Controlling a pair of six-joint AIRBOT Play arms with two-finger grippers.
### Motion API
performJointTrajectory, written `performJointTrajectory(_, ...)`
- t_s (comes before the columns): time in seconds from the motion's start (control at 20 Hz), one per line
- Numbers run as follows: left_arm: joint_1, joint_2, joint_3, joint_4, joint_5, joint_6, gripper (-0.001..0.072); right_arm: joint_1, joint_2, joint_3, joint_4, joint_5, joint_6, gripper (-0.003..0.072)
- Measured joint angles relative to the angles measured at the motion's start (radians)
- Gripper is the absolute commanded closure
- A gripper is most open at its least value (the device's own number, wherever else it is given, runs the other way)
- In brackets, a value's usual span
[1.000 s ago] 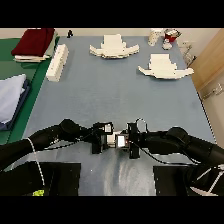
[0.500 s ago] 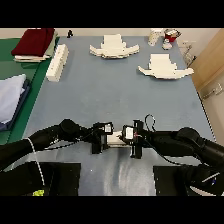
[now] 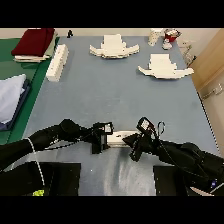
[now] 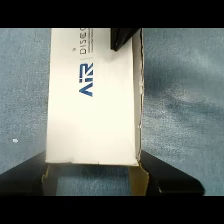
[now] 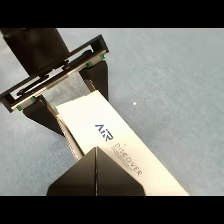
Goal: Fold the box.
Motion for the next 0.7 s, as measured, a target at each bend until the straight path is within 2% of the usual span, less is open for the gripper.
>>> performJointTrajectory(0.15,0.000,0.000,0.000,0.000,0.000,0.000,0.0195,0.006,0.002,-0.031,0.014,0.035,0.023,0.0683)
performJointTrajectory(0.7,0.000,0.000,0.000,0.000,0.000,0.000,0.0196,0.010,-0.063,-0.063,0.027,0.039,0.089,0.0683)
